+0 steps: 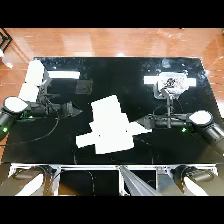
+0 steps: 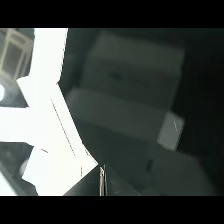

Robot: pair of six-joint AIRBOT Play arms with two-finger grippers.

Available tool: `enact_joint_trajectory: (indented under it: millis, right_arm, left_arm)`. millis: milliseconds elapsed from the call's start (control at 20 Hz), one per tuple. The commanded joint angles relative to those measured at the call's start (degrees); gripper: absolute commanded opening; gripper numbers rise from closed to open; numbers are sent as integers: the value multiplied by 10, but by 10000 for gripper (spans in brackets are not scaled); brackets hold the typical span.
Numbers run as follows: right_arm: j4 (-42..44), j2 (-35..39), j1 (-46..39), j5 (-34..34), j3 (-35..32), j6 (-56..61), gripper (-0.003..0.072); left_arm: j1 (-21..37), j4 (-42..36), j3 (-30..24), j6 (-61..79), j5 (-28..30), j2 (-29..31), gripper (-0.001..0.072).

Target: Fold the box and place the chain.

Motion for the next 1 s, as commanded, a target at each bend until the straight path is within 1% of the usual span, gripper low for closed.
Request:
enact_joint_trajectory:
  millis: [0, 100, 150, 200, 300, 350, 450, 500, 650, 700, 950]
  right_arm:
    - [34, 4, 62, -113, -1, -43, 20]
    - [40, 4, 76, -126, -1, -42, 19]
    - [41, 4, 76, -123, -1, -42, 19]
    - [41, 4, 76, -119, -1, -40, 20]
    - [45, 4, 76, -113, -1, -40, 20]
    - [45, 4, 76, -106, -1, -38, 20]
    - [44, 4, 76, -87, -1, -35, 20]
    - [44, 4, 76, -81, -1, -26, 20]
    - [44, 4, 76, -73, -1, -5, 20]
    - [44, 4, 76, -70, -1, -2, 20]
    - [43, 4, 76, -60, -1, 16, 20]
  left_arm:
    - [3, -24, -31, 48, -10, -18, 617]
    - [3, -48, -31, 105, -5, -50, 623]
    - [5, -80, -31, 147, 3, -67, 623]
    - [5, -126, -30, 214, -2, -85, 623]
    - [5, -211, -30, 356, -40, -117, 623]
    - [5, -231, -28, 392, -47, -133, 623]
    - [3, -237, -18, 428, -46, -160, 623]
    - [3, -245, -11, 450, -64, -175, 622]
    - [2, -277, 4, 534, -186, -227, 617]
    - [2, -278, 4, 562, -213, -244, 617]
    - [2, -272, 4, 644, -243, -295, 616]
